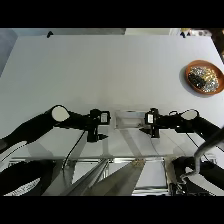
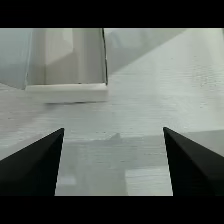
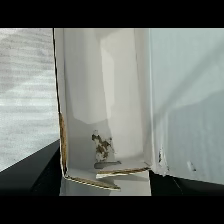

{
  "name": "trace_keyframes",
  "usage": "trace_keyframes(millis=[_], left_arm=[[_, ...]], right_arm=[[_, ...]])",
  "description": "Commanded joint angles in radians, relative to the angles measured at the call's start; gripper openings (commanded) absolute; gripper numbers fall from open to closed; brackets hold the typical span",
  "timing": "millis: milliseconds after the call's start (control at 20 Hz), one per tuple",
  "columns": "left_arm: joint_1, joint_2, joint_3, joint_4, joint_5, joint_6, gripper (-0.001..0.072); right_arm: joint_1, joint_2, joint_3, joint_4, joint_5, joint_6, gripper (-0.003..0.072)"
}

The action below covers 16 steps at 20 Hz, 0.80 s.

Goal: Fold the box and place the chain.

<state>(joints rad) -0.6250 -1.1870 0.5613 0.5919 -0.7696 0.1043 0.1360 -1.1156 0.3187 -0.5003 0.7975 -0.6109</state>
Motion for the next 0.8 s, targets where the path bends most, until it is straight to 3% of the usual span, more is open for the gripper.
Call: trace_keyframes(millis=[0, 400, 750], left_arm=[[0.013, -0.123, -0.016, -0.162, 0.099, 0.291, 0.0701], [0.014, -0.182, -0.016, -0.477, 0.13, 0.547, 0.0701], [0.012, -0.227, -0.016, -0.494, 0.1, 0.551, 0.0701]], right_arm=[[0.0, 0.0, 0.0, 0.0, 0.0, 0.0, 0.04], [0.0, 0.0, 0.0, 0.0, 0.0, 0.0, 0.04], [0.0, 0.0, 0.0, 0.0, 0.0, 0.0, 0.04]])
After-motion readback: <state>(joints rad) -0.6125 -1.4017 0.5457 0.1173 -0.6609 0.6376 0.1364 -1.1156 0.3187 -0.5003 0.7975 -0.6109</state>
